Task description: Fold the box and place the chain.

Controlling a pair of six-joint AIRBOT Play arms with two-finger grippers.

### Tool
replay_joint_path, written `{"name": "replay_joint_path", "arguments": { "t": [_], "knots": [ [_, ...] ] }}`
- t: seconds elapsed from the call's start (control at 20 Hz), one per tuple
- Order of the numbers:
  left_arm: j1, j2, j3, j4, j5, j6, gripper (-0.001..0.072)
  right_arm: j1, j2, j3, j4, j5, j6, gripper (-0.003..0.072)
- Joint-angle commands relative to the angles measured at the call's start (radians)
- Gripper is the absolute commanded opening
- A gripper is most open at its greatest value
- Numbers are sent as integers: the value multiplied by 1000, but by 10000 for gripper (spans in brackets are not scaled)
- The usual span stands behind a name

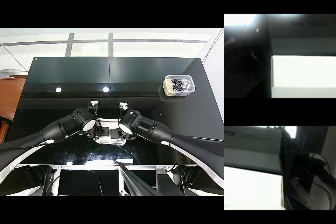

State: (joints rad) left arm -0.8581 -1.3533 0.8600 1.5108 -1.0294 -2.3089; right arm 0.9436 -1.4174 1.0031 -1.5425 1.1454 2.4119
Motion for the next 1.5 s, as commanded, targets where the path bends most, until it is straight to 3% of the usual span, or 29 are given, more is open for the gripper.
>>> {"name": "replay_joint_path", "arguments": {
  "t": [0.0, 0.25, 0.45, 0.6, 0.7, 0.75, 0.85, 0.9, 0.95, 1.15, 1.25, 1.45],
  "knots": [
    [0, 0, 0, 3, 4, 2, 33, -2, 45, 1, -8, 2, -29, 349],
    [0, 0, 0, 3, 6, 1, 33, -8, 170, 3, -29, 29, -72, 348],
    [0, 0, 1, 3, -4, 2, 32, -69, 393, 21, -84, 48, -133, 348],
    [0, 0, 1, 3, -3, 1, 33, -187, 546, 21, -237, 171, -185, 348],
    [0, 0, 1, 3, 0, 1, 33, -291, 575, 19, -357, 245, -253, 348],
    [0, 0, 1, 3, 0, 1, 32, -356, 573, 13, -398, 244, -300, 348],
    [0, 0, 1, 3, 0, 1, 32, -501, 571, -32, -422, 134, -349, 353],
    [0, 0, 1, 3, 0, 1, 32, -580, 563, -62, -420, 50, -352, 571],
    [0, 0, 1, 2, -1, 1, 32, -653, 544, -84, -396, -33, -364, 708],
    [0, 0, 2, -2, -11, 1, 32, -929, 352, -43, -105, -341, -379, 705],
    [0, 0, 2, -1, -19, 1, 33, -1022, 198, 66, 39, -330, -378, 704],
    [0, 0, 2, -1, -22, 1, 33, -1106, -89, 329, 237, -164, -311, 703]
  ]
}}
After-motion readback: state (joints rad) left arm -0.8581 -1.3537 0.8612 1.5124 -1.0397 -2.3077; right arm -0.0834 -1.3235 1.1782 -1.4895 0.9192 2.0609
